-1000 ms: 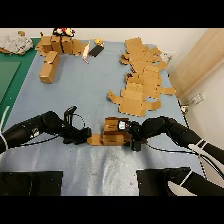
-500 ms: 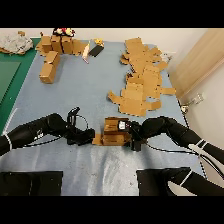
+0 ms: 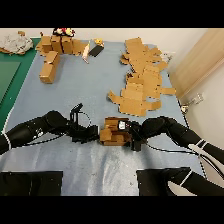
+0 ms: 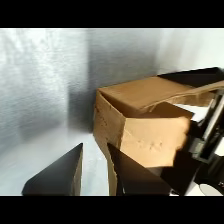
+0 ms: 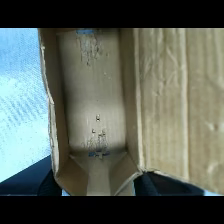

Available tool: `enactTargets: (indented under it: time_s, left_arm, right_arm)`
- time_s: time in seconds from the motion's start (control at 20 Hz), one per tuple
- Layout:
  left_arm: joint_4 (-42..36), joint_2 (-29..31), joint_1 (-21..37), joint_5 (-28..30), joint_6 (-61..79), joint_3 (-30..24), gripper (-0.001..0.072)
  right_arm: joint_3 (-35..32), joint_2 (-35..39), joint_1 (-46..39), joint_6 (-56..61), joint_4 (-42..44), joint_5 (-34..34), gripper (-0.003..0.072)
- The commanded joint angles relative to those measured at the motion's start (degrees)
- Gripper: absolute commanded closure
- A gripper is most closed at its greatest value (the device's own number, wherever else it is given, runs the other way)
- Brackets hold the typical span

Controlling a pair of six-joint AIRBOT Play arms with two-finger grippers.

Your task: Fold the box.

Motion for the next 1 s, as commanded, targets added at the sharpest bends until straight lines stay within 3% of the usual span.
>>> enactTargets:
  time_s: [0.0,0.4,0.95]
  left_arm:
    - [-0.7,0.0,0.1,-0.3,0.5,0.7,0.0466]
    - [-1.0,2.7,0.4,-1.3,0.6,0.7,0.0466]
    - [-3.9,0.3,-0.8,0.3,3.8,0.7,0.0465]
  right_arm:
    - [0.0,0.0,0.0,0.0,0.0,0.0,0.0157]
    - [0.0,0.0,0.0,0.0,0.0,0.0,0.0157]
    - [0.0,0.0,0.0,0.0,0.0,0.0,0.0157]
